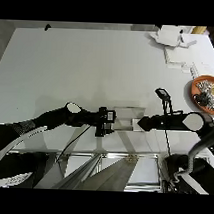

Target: Fold the box and place the chain.

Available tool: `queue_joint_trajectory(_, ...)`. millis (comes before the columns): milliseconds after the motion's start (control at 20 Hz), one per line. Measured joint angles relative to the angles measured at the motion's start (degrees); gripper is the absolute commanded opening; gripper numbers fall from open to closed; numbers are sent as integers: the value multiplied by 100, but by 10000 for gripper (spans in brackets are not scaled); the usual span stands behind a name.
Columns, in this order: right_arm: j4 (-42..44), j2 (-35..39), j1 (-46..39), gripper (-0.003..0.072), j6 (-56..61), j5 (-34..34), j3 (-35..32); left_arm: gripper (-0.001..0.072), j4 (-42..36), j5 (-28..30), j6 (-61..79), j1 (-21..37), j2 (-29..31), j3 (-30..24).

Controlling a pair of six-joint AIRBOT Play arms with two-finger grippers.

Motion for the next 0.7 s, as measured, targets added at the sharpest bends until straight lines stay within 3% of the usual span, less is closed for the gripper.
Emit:
queue_joint_trajectory(250,-946,-651,870,343,1517,-76,415,276,0,0,0,0,-2,0)
queue_joint_trajectory(400,-1456,-1174,1351,343,2203,-28,715,276,0,-2,-2,0,-2,0)
queue_joint_trajectory(700,-2055,-1749,1827,300,3187,2,966,276,0,-4,-11,0,-2,0)
